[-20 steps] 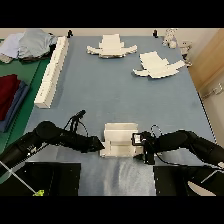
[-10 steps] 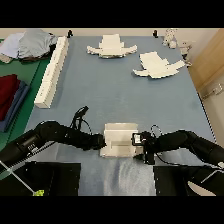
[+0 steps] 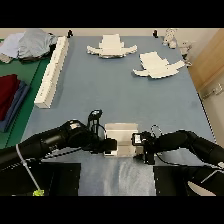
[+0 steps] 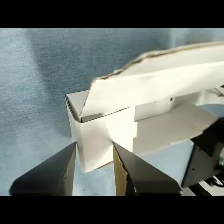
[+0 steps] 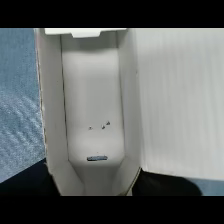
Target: Fold the box.
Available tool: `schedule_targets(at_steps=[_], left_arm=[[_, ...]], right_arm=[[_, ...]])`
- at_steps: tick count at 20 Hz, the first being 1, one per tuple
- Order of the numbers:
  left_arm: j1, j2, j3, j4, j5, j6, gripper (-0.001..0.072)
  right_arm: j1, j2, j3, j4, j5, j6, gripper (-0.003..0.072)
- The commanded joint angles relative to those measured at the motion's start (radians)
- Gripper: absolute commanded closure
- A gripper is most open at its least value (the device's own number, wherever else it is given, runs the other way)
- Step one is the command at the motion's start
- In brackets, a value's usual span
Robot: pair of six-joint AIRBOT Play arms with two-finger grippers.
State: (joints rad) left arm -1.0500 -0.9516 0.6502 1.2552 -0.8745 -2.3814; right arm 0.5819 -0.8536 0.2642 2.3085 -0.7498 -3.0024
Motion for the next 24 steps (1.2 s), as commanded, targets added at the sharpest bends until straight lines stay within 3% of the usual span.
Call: schedule_targets(at_steps=[1,5,9,10,14,15,16,22,24], left_arm=[[-0.08,-0.113,0.102,0.143,-0.099,-0.172,0.0362],[-0.112,-0.251,0.196,0.189,-0.192,-0.201,0.0361],[-0.116,-0.322,0.217,0.2,-0.195,-0.213,0.0373],[-0.116,-0.33,0.217,0.212,-0.195,-0.222,0.0475],[-0.116,-0.336,0.217,0.259,-0.176,-0.269,0.0475],[-0.116,-0.336,0.217,0.272,-0.176,-0.283,0.0552],[-0.117,-0.336,0.217,0.275,-0.171,-0.28,0.0695],[-0.122,-0.335,0.217,0.266,-0.154,-0.28,0.0689],[-0.122,-0.335,0.217,0.259,-0.159,-0.287,0.0235]], right_arm=[[0.0,0.001,0.0,0.0,0.0,0.0,0.0157],[0.0,0.001,0.0,0.0,0.0,0.0,0.0157],[0.0,0.001,0.0,0.0,0.0,0.0,0.0157],[0.0,0.001,0.0,0.0,0.0,0.0,0.0157],[0.0,0.001,0.0,0.0,0.0,0.0,0.0157],[0.0,0.001,0.0,0.0,0.0,0.0,0.0157],[0.0,0.001,0.0,0.0,0.0,0.0,0.0157],[0.0,0.001,0.0,0.0,0.0,0.0,0.0157],[0.0,0.001,0.0,0.0,0.0,0.0,0.0157]])
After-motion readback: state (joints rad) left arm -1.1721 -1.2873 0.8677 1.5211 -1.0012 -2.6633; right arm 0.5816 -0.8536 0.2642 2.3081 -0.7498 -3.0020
